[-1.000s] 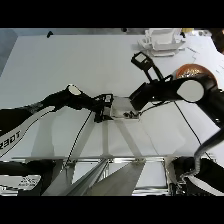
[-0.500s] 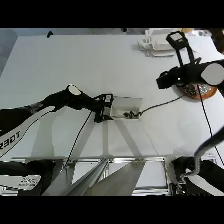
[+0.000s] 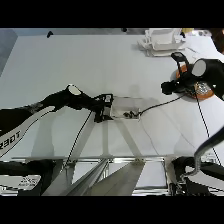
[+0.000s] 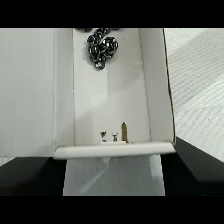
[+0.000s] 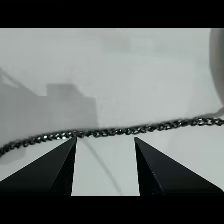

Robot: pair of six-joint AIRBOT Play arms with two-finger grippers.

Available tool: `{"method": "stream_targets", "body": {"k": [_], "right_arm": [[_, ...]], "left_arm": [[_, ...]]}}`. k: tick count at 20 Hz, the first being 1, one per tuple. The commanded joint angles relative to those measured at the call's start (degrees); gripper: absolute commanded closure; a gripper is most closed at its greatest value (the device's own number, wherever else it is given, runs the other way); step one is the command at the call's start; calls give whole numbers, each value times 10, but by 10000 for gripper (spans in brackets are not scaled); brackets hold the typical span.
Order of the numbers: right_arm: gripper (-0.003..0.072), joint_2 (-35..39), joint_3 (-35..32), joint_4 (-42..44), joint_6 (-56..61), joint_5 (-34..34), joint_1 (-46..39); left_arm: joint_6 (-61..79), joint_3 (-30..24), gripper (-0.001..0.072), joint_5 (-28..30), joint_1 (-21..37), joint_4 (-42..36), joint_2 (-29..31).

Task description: Fold the box and place the chain.

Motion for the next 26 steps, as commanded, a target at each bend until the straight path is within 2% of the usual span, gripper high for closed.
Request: {"method": "stream_targets", "body": {"k": [1, 2, 3, 7, 18, 24, 26], "right_arm": [[304, -40, -4, 8, 10, 9, -3], [356, -45, -10, 11, 13, 5, -3], [373, -45, -21, 13, 24, -7, -3], [373, -46, -47, 26, 40, -31, -3], [377, -74, -47, 22, 99, -30, -3], [409, -93, -49, 18, 108, -29, -3], [449, -93, -49, 18, 108, -25, -3]], "left_arm": [[0, 0, 459, 0, 1, 0, 0], [0, 0, 459, 0, 1, 0, 0], [0, 0, 459, 0, 1, 0, 0], [0, 0, 459, 0, 1, 0, 0], [0, 0, 459, 0, 1, 0, 0], [0, 0, 459, 0, 1, 0, 0], [0, 0, 459, 0, 1, 0, 0]]}}
